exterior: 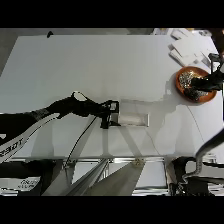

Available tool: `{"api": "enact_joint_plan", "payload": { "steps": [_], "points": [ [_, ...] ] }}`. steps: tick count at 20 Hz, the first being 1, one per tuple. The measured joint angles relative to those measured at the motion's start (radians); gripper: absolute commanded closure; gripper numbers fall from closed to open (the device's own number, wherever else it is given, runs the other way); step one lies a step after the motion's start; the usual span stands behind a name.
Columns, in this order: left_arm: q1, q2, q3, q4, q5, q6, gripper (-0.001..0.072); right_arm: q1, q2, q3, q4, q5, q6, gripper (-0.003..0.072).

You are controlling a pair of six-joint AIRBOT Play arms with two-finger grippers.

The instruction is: Fold the box and place the chain.

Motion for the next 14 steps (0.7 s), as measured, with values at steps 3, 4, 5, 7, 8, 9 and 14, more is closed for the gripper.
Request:
{"api": "enact_joint_plan", "payload": {
  "steps": [3, 4, 5, 7, 8, 9, 14],
  "points": [
    [0.000, 0.000, 0.000, 0.000, 0.000, 0.000, 0.0624, 0.000, -0.008, 0.000, 0.000, 0.002, 0.000, 0.0463],
    [0.000, 0.000, 0.000, 0.000, 0.000, 0.000, 0.0624, 0.000, -0.012, 0.000, 0.000, 0.005, 0.000, 0.0463],
    [0.000, 0.000, 0.000, 0.000, 0.000, 0.000, 0.0624, 0.000, -0.017, 0.000, 0.000, 0.008, 0.000, 0.0463],
    [0.000, 0.000, 0.000, 0.000, 0.000, 0.000, 0.0624, 0.000, -0.031, 0.000, 0.000, 0.014, -0.001, 0.0463],
    [0.000, 0.000, 0.000, 0.000, 0.000, 0.000, 0.0624, 0.000, -0.040, 0.000, 0.000, 0.016, -0.001, 0.0464],
    [0.000, 0.000, 0.000, 0.000, 0.000, 0.000, 0.0624, 0.000, -0.048, 0.000, 0.000, 0.017, -0.001, 0.0465],
    [0.000, 0.000, 0.000, 0.000, 0.000, 0.000, 0.0624, 0.000, -0.077, 0.000, -0.001, 0.026, -0.003, 0.0647]
  ]
}}
